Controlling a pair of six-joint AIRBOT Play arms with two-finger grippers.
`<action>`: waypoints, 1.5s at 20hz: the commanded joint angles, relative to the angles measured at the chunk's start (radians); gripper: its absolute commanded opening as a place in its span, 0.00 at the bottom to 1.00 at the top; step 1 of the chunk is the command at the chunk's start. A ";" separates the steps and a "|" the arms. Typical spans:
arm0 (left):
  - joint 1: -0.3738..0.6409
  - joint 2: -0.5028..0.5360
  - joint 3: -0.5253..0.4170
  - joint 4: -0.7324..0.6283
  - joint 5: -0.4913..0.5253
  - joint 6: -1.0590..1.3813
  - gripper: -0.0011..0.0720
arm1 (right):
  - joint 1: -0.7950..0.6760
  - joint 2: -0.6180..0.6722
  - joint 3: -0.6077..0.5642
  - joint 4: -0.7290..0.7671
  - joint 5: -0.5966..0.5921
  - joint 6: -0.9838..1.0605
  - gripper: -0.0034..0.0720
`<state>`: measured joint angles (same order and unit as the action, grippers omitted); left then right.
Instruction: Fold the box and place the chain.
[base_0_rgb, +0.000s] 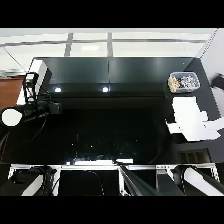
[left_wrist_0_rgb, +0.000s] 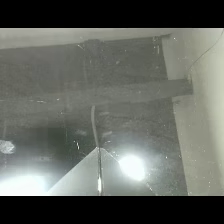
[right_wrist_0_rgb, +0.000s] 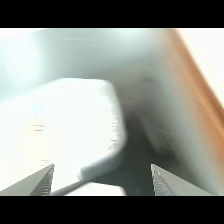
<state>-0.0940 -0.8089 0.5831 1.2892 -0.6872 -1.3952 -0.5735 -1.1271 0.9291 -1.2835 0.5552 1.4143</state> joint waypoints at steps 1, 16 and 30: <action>0.000 0.001 -0.001 0.000 0.006 0.000 0.05 | -0.361 -0.135 0.121 -0.014 0.323 -0.033 0.98; 0.000 0.001 -0.001 0.000 0.004 0.000 0.05 | -0.293 -0.495 0.380 0.058 0.832 -0.525 0.12; 0.000 -0.058 -0.003 -0.072 0.012 0.000 0.05 | 0.339 0.008 -0.153 0.741 0.406 -0.389 0.06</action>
<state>-0.0940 -0.8371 0.5812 1.2575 -0.6788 -1.3956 -0.4255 -1.2465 0.9535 -0.7605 1.1965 1.0142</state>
